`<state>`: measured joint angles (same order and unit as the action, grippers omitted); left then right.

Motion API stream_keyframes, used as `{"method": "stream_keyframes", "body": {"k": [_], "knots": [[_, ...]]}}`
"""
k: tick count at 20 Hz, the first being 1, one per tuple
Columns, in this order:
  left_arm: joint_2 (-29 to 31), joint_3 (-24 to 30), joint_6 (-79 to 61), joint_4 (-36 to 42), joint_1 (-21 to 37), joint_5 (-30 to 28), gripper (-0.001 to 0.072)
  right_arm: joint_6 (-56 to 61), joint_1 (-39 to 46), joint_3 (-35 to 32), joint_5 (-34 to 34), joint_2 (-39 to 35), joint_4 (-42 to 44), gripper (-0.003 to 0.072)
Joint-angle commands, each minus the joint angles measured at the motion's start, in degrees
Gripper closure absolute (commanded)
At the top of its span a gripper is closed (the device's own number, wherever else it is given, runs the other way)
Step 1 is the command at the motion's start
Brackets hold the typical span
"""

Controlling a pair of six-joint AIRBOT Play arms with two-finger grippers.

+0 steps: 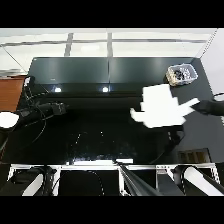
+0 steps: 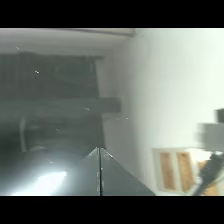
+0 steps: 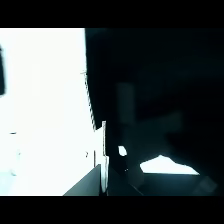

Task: Fold the box and place the chain.

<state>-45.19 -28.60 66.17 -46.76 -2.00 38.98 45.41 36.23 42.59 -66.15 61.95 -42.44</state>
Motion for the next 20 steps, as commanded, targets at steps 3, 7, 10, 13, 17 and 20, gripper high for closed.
{"method": "stream_keyframes", "body": {"k": [3,7,10,13,17,20], "knots": [[-3.2,-0.1,-0.2,4.0,-7.3,-3.9,-0.0011,0.6,-18.4,-17.2,11.6,-8.1,20.6,0.067],[-10.9,-5.2,0.3,4.9,-14.5,-6.4,-0.0011,0.9,-35.0,-21.0,23.3,-8.1,21.2,0.067],[-22.6,-12.4,0.3,9.7,-13.1,-2.2,-0.0011,0.9,-43.7,-21.5,30.8,-8.1,20.8,0.067],[-35.2,-19.4,-0.2,19.3,-9.5,14.2,-0.0011,0.9,-47.8,-21.5,33.3,-8.1,20.8,0.067],[-46.7,-25.9,0.5,18.8,-10.3,26.4,-0.001,0.9,-48.9,-21.5,33.4,-8.1,20.8,0.067],[-50.7,-27.6,2.7,18.9,-12.4,27.9,-0.0003,0.9,-48.9,-21.5,33.5,-8.1,20.8,0.067]]}}
